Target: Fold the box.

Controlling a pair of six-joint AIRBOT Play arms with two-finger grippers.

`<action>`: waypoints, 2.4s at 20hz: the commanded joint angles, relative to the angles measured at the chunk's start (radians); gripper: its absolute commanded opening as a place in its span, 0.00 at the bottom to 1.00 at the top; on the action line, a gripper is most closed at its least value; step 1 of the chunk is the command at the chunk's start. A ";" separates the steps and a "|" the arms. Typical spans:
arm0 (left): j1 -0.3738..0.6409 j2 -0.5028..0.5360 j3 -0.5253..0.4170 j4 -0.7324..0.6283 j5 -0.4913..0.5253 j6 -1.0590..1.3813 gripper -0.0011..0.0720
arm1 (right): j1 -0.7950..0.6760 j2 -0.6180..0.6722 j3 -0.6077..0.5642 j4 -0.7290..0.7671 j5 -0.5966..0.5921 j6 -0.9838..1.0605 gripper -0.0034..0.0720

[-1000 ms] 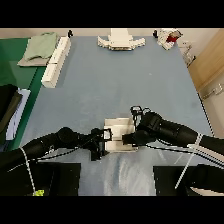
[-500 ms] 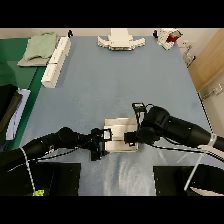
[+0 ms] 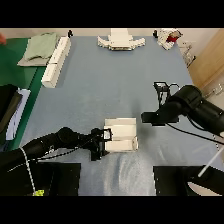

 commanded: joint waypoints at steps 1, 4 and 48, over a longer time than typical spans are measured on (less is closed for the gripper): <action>0.000 0.001 0.001 0.000 0.000 0.000 0.74 | -0.251 -0.138 -0.014 0.370 0.114 -0.392 0.05; 0.000 0.001 0.001 0.000 0.000 0.000 0.74 | -0.375 -0.311 -0.012 0.850 0.084 -0.753 0.05; 0.000 0.001 0.001 0.000 0.000 0.000 0.74 | 0.380 0.246 -0.390 0.423 0.592 -1.427 0.84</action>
